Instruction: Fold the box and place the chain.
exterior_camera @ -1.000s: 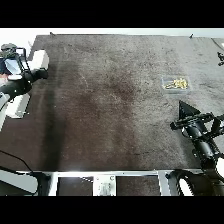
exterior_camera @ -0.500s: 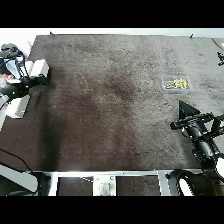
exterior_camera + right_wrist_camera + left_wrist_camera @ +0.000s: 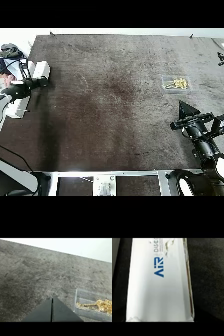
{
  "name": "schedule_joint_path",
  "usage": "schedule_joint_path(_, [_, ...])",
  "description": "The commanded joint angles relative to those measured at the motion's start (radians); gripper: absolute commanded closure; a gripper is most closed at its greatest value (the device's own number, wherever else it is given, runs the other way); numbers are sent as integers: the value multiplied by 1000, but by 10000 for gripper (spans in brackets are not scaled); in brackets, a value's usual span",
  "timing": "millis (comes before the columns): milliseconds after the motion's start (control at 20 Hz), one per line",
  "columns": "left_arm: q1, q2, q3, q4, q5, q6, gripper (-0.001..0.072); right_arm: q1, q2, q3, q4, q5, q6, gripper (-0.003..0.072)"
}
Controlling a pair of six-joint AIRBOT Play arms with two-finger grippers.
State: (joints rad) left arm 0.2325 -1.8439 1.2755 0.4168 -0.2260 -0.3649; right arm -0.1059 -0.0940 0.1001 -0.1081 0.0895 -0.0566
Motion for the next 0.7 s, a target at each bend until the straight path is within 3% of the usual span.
schedule_joint_path(0, [1, -7, 2, 2, 11, -1, 119, 0, 1, 0, 0, 0, 0, 709])
schedule_joint_path(50, [1, -6, 2, 2, 13, -1, -8, 0, 1, 0, 0, 0, 0, 709])
schedule_joint_path(300, [1, 66, 2, 2, -2, -1, -9, 0, 1, 0, 0, 0, 0, 709])
schedule_joint_path(650, [1, 366, 2, 3, -121, -1, -6, 0, 1, 0, 0, 0, 0, 709])
